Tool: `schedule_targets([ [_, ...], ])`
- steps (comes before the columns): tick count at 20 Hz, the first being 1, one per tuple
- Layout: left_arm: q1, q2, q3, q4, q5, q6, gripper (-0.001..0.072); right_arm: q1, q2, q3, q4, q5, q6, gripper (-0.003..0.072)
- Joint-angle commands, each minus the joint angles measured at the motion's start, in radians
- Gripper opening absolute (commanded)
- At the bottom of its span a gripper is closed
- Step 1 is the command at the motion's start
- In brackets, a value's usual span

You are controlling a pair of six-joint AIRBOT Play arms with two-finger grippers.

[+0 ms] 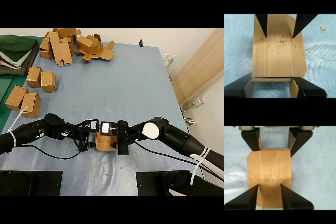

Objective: Fold the box.

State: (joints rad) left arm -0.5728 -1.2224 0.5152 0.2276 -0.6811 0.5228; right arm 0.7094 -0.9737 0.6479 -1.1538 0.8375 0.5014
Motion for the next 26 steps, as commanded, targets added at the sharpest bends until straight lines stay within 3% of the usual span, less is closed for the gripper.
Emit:
schedule_targets([
  [1, 0.000, 0.000, 0.000, 0.000, 0.000, 0.000, 0.0456, 0.051, 0.004, 0.001, -0.092, -0.027, 0.022, 0.0466],
  [6, 0.000, 0.000, 0.000, 0.000, 0.000, 0.000, 0.0456, 0.145, 0.023, 0.001, -0.152, -0.036, 0.077, 0.0535],
  [12, 0.000, 0.000, 0.000, 0.000, 0.001, 0.000, 0.0456, 0.206, 0.022, 0.001, -0.517, -0.056, 0.365, 0.0534],
  [16, 0.000, 0.000, 0.000, 0.000, 0.000, 0.000, 0.0456, 0.276, 0.021, 0.001, -0.557, -0.060, 0.469, 0.0518],
  [19, 0.000, 0.000, 0.000, 0.000, 0.000, 0.000, 0.0456, 0.352, 0.021, 0.001, -0.605, -0.048, 0.566, 0.0456],
  [26, -0.001, 0.000, 0.000, 0.000, -0.003, 0.000, 0.0456, 0.421, -0.021, 0.000, -0.676, -0.024, 0.655, 0.0447],
])
